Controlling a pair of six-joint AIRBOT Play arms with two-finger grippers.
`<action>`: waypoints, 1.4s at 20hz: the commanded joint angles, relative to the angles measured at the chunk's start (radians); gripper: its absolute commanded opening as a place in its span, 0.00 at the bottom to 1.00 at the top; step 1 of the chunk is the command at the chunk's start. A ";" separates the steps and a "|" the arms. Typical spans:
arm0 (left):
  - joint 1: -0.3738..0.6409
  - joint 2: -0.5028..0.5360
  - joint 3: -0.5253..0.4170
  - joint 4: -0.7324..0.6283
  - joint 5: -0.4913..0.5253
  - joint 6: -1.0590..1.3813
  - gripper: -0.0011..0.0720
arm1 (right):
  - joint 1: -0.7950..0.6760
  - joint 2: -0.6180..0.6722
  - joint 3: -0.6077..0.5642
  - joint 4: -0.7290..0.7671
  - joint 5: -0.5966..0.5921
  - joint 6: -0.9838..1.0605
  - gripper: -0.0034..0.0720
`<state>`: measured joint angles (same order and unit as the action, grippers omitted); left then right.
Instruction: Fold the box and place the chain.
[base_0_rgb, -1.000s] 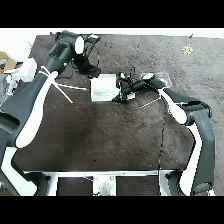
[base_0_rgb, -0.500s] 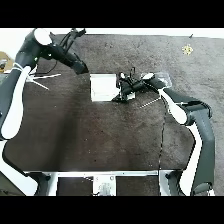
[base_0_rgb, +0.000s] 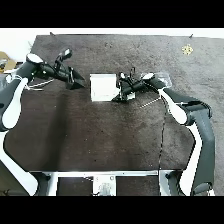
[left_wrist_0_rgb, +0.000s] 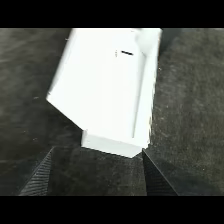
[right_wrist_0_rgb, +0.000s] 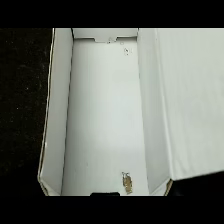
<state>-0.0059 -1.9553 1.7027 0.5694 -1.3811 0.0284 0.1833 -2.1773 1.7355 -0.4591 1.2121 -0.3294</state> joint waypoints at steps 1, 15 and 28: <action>0.008 -0.079 -0.022 -0.084 -0.026 0.138 0.85 | 0.000 0.000 0.000 0.000 0.000 0.000 0.45; -0.033 -0.179 -0.026 -0.127 0.004 0.340 1.00 | 0.000 0.000 0.000 0.000 0.000 0.000 0.45; -0.062 -0.185 -0.026 -0.123 0.027 0.370 1.00 | 0.000 0.000 0.000 0.000 0.000 0.000 0.45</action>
<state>-0.0528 -2.1387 1.6764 0.4419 -1.3735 0.3759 0.1829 -2.1773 1.7355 -0.4591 1.2121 -0.3294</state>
